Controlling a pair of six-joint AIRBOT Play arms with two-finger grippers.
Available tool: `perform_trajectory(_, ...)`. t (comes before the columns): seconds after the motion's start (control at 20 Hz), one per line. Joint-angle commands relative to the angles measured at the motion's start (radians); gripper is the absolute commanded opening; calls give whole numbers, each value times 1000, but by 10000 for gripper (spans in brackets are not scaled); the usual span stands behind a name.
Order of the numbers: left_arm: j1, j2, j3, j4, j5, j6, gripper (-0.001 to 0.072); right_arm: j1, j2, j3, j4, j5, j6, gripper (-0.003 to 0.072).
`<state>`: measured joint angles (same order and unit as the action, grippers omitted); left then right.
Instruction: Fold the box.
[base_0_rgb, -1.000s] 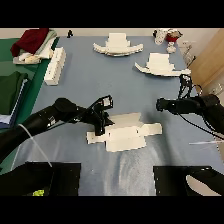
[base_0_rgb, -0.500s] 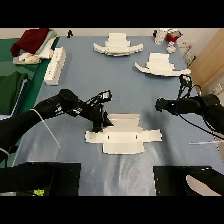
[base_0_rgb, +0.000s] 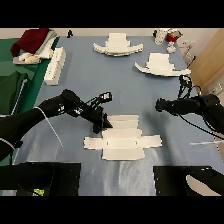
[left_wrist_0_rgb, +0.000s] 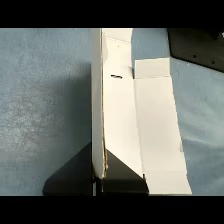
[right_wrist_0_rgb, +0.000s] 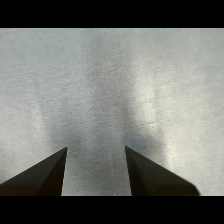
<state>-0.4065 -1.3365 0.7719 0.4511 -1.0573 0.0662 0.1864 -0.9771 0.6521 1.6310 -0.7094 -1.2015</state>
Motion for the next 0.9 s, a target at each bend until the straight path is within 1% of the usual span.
perform_trajectory(0.0, 1, -2, 1, -2, -45, -11, 15, 0, 0, 1, 1, -10, 0, 582)
perform_trajectory(0.15, 1, 3, 1, -4, -39, -10, 13, 0, 0, 1, 1, -10, 0, 567)
perform_trajectory(0.2, 1, 17, 1, -6, -24, -6, 11, 0, 0, 1, 1, -10, 0, 568)
perform_trajectory(0.3, 0, 80, -1, -5, 40, 24, 10, 0, 0, 1, 1, -10, 0, 568)
perform_trajectory(0.4, -17, 176, -16, 7, 127, 28, 10, 0, 0, 1, 0, -10, 0, 568)
perform_trajectory(0.45, -42, 226, -37, 28, 180, 45, 9, 0, 0, 1, 0, -8, 0, 568)
perform_trajectory(0.6, -147, 330, -143, 47, 389, 58, 9, 0, 0, 1, 0, -1, 0, 567)
perform_trajectory(0.75, -257, 372, -235, 46, 564, 108, 11, 0, 0, 1, 0, 0, 0, 568)
perform_trajectory(0.85, -311, 370, -257, 42, 628, 106, 12, 0, 0, 1, 0, -1, 0, 568)
